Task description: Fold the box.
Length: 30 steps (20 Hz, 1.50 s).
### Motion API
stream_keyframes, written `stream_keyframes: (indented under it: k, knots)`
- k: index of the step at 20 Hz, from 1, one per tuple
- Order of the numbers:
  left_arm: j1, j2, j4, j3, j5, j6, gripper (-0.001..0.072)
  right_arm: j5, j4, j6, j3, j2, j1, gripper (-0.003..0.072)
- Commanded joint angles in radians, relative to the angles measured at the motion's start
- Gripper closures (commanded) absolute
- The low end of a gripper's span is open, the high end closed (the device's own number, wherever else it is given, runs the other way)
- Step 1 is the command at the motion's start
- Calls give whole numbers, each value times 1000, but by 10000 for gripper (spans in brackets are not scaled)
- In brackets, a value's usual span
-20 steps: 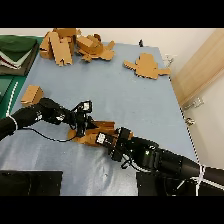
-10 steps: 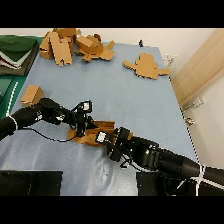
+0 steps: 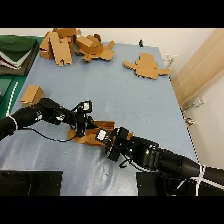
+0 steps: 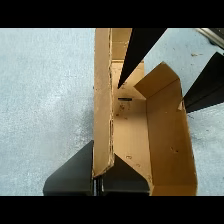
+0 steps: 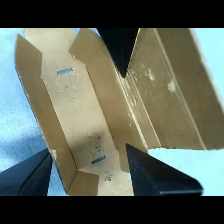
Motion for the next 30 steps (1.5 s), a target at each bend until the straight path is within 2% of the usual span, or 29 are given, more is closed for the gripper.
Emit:
stream_keyframes:
  k: [1,5,8,14,18,24,30]
  knots:
    - [0,0,0,0,0,0,694,11,4,3,1,-1,0,-17]
    - [0,0,0,0,0,0,694,27,4,5,1,-1,-1,-17]
    - [0,0,0,0,0,0,694,37,5,81,1,-1,-1,-19]
    - [0,0,0,0,1,0,694,72,-2,56,1,0,0,-17]
    - [0,0,0,0,0,0,693,77,-15,-160,1,11,-2,-17]
    - [0,0,0,0,0,1,694,-4,9,-182,0,25,-80,-17]
    - [0,0,0,0,0,1,694,-33,119,-282,-6,25,-103,-17]
